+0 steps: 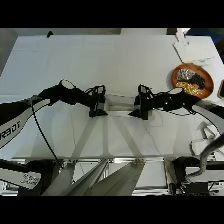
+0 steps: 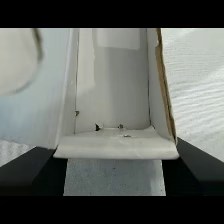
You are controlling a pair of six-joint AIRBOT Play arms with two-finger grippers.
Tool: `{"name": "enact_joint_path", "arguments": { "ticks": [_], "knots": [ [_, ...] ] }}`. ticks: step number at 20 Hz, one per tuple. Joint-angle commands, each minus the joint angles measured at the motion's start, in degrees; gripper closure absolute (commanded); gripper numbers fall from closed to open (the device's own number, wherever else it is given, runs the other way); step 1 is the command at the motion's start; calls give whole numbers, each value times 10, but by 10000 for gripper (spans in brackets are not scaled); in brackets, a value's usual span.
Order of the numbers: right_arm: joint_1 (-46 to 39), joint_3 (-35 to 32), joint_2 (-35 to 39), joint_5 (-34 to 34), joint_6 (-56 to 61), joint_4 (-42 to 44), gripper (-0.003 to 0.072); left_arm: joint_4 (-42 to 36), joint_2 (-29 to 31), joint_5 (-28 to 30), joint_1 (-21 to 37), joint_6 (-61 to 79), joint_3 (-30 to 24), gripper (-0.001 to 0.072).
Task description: Fold the box and place the chain.
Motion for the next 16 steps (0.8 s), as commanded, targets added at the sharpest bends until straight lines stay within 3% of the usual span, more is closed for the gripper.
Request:
{"name": "enact_joint_path", "arguments": {
  "ticks": [1,2,16],
  "knots": [
    [0,0,0,1,0,0,225,0,0,1,0,0,0,421],
    [0,0,0,1,0,0,225,0,0,0,0,0,0,454],
    [0,0,0,1,0,0,225,0,0,0,0,0,0,453]
  ]
}}
